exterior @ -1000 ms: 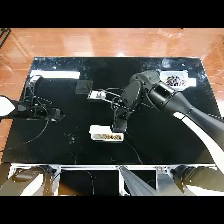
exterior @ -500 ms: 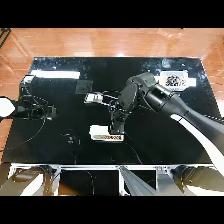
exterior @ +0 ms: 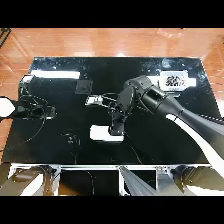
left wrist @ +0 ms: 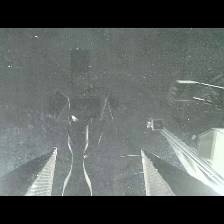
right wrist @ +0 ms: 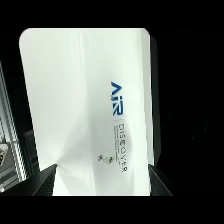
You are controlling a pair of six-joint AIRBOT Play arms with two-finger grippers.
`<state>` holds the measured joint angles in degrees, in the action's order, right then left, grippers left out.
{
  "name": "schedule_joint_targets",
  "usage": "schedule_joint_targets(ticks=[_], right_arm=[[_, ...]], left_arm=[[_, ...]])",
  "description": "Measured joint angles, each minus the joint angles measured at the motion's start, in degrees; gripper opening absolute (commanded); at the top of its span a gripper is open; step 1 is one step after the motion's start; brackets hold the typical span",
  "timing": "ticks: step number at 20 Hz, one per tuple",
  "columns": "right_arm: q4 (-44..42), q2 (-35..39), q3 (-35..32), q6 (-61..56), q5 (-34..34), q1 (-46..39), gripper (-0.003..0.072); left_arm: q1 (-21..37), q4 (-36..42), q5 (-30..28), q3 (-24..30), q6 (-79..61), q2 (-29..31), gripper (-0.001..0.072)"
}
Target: Fold the box and place the chain.
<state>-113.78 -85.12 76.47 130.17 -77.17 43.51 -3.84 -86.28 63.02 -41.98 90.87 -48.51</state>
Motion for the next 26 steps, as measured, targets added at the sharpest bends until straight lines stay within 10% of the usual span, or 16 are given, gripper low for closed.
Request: schedule_joint_targets(ticks=[18,23,26], right_arm=[[4.1,-1.5,-0.8,-1.6,2.2,2.3,0.0692],[4.1,-1.5,-0.8,-1.3,2.2,2.3,0.022],[4.0,-1.5,-0.8,-1.0,1.8,2.3,0.0221]], left_arm=[[0.0,0.0,-0.9,0.0,0.9,0.0,0.062],[0.0,0.0,-1.1,0.0,1.0,0.0,0.062],[0.0,0.0,-1.1,0.0,1.0,0.0,0.062]])
